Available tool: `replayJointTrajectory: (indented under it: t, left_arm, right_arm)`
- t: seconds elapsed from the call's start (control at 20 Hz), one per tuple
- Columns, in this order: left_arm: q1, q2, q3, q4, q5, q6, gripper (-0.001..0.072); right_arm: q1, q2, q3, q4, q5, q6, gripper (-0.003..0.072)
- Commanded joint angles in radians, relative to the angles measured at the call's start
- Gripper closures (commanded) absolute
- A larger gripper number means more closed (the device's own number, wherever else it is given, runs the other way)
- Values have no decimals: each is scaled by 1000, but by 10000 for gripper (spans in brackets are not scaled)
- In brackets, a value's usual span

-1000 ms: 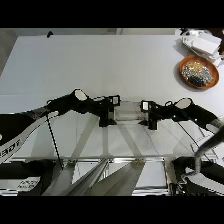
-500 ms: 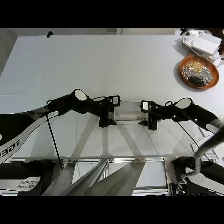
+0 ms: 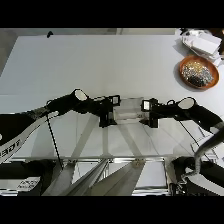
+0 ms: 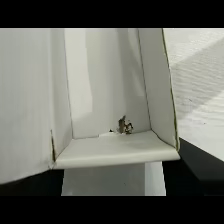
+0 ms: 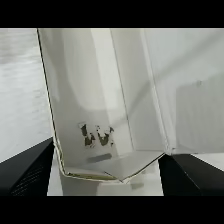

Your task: Fold the box and place the chain.

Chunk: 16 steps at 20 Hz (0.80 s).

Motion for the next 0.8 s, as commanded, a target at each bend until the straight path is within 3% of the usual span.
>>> replayJointTrajectory:
  t: [0.0, 0.3, 0.7, 0.75]
  left_arm:
    - [0, 0, 0, 5, -3, 2, 438]
    - [0, 0, 0, 5, -3, 2, 438]
    - [0, 1, 0, 16, -5, -1, 442]
    - [0, 3, 0, 24, 5, -2, 474]
  right_arm:
    - [-1, 37, 1, -122, -25, 85, -4]
    - [-1, 69, 1, -378, 25, 339, -4]
    - [-21, 291, 1, -418, 27, 366, -2]
    - [-21, 315, 1, -412, 27, 366, -2]
